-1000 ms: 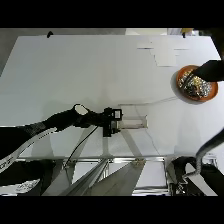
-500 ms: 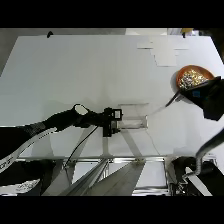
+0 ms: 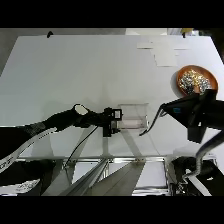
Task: Fold the box and place the chain.
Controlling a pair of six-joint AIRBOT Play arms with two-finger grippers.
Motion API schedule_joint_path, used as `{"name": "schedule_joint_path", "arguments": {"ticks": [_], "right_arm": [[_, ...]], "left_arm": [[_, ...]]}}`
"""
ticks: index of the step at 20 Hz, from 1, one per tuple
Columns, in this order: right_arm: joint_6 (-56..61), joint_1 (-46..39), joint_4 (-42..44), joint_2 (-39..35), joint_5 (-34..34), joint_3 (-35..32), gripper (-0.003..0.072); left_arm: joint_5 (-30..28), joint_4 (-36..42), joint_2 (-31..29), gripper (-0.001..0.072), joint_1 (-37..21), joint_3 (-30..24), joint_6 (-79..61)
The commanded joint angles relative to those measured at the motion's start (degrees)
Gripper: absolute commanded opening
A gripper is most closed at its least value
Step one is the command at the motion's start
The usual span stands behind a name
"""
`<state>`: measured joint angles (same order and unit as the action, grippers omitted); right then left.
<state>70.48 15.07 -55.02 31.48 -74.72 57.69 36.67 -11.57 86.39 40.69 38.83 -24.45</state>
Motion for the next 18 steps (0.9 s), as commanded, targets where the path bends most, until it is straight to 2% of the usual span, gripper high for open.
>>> {"name": "schedule_joint_path", "arguments": {"ticks": [1,3,9,14,18], "right_arm": [[-5.90,0.35,1.42,1.51,8.31,-6.49,0.0021],[-8.09,0.35,1.70,4.15,10.64,-8.63,0.0020],[-13.68,0.35,4.55,13.66,10.60,-13.11,0.0020],[-21.64,0.35,11.02,17.99,15.87,-21.44,0.0020],[-21.62,0.35,10.84,21.31,15.87,-23.08,0.0022]], "left_arm": [[-0.02,0.00,0.02,0.0207,0.02,0.04,0.00],[-0.02,0.00,0.02,0.0207,0.02,0.04,0.00],[-0.02,0.00,0.00,0.0207,0.02,0.04,0.00],[0.00,0.00,0.02,0.0207,0.02,0.04,0.00],[0.00,0.00,0.02,0.0207,0.02,0.04,0.00]]}}
